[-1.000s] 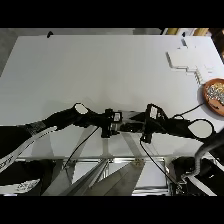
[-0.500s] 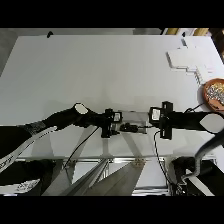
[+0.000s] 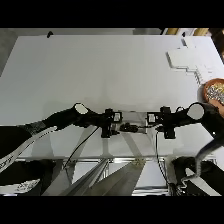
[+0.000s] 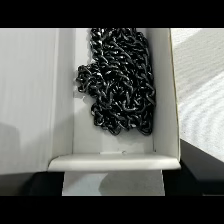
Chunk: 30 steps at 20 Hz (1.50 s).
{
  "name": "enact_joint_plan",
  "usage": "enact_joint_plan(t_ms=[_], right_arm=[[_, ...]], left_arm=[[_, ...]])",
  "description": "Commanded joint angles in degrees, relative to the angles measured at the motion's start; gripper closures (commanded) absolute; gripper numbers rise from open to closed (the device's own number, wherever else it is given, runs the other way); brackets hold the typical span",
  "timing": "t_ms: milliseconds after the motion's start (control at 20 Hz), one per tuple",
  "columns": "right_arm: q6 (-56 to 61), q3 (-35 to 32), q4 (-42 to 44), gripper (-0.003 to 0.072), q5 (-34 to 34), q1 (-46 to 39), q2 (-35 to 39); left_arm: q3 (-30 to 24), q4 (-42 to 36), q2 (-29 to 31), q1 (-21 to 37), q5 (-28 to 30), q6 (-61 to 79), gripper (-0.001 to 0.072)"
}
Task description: Fold the box and place the chain.
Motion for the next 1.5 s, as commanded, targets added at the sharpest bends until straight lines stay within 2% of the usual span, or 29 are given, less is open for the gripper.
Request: enact_joint_plan(t_ms=[0,300,350,450,550,650,750,850,950,1050,1300,1450], right_arm=[[-7.74,-1.46,6.64,0.0407,-3.02,0.24,-3.23],[-6.69,-1.55,7.06,0.0544,-2.91,2.62,-5.20],[-4.33,-1.53,6.88,0.0674,-1.73,2.60,-4.76],[0.90,-1.51,3.43,0.0669,0.07,2.62,-1.18],[4.50,-1.51,-0.57,0.0669,1.57,2.60,5.40],[6.84,-1.51,-0.44,0.0668,3.06,2.62,12.44],[6.82,-1.51,7.32,0.0669,4.61,2.62,17.84],[6.71,-1.51,24.68,0.0669,5.11,2.62,20.76],[4.28,-1.51,37.99,0.0669,4.74,2.62,20.92],[3.54,-1.53,43.69,0.0669,2.86,2.62,20.57],[3.54,-1.53,44.68,0.0668,-0.11,3.96,15.67],[3.56,-1.53,38.86,0.0647,-6.25,10.38,11.19]], left_arm=[[0.02,0.00,0.00,0.04,0.00,0.02,0.0457],[0.02,0.00,0.00,0.04,0.00,0.02,0.0457],[0.02,0.02,0.00,0.04,0.00,0.02,0.0457],[0.02,0.02,0.00,0.04,0.00,0.02,0.0457],[0.02,0.00,0.00,0.04,0.00,0.02,0.0457],[0.02,0.02,0.00,0.04,0.00,0.02,0.0457],[0.02,0.02,0.00,0.04,0.00,0.02,0.0457],[0.02,0.00,0.00,0.04,0.00,0.02,0.0457],[0.02,0.02,0.00,0.04,0.00,0.02,0.0457],[0.02,0.00,0.00,0.04,0.02,0.02,0.0457],[0.02,0.02,0.00,0.04,0.00,0.02,0.0457],[0.02,0.00,0.00,0.04,0.02,0.02,0.0457]])
